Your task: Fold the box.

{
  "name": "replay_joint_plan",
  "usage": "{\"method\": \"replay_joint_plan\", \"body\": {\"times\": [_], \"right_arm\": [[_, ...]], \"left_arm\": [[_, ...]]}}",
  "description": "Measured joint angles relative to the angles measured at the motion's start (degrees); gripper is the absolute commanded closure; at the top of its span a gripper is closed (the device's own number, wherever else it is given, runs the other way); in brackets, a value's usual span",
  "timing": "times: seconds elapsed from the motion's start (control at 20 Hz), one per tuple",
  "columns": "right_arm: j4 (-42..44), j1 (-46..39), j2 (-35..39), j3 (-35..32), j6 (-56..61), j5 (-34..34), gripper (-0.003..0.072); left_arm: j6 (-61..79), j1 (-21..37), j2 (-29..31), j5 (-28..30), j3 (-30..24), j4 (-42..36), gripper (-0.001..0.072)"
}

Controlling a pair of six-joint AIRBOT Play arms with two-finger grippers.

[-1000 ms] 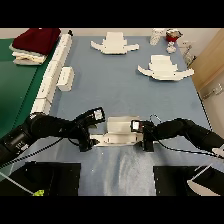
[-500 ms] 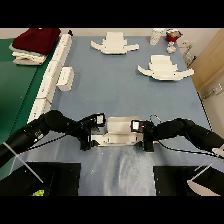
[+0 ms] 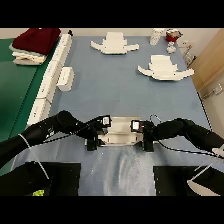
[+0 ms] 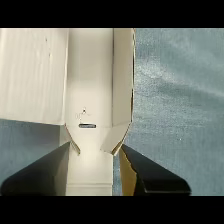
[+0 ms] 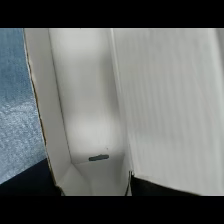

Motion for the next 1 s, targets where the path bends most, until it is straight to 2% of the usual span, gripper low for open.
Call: {"method": "replay_joint_plan", "body": {"times": [0.55,0.9,0.95,1.0], "right_arm": [[0.00,0.00,0.00,0.00,0.00,0.00,0.0246],[0.02,0.00,0.00,0.00,0.02,0.00,0.0246],[0.02,0.00,0.00,0.00,0.00,0.00,0.0246],[0.02,0.00,0.00,0.00,0.00,0.00,0.0246]], "left_arm": [[6.19,-2.89,-1.42,4.55,-0.02,-7.21,0.0543],[6.58,-3.52,-1.49,5.51,-0.02,-8.37,0.0521],[6.47,-3.58,-1.49,5.51,-0.02,-8.39,0.0472],[6.36,-3.58,-1.49,5.44,-0.02,-8.50,0.0229]]}}
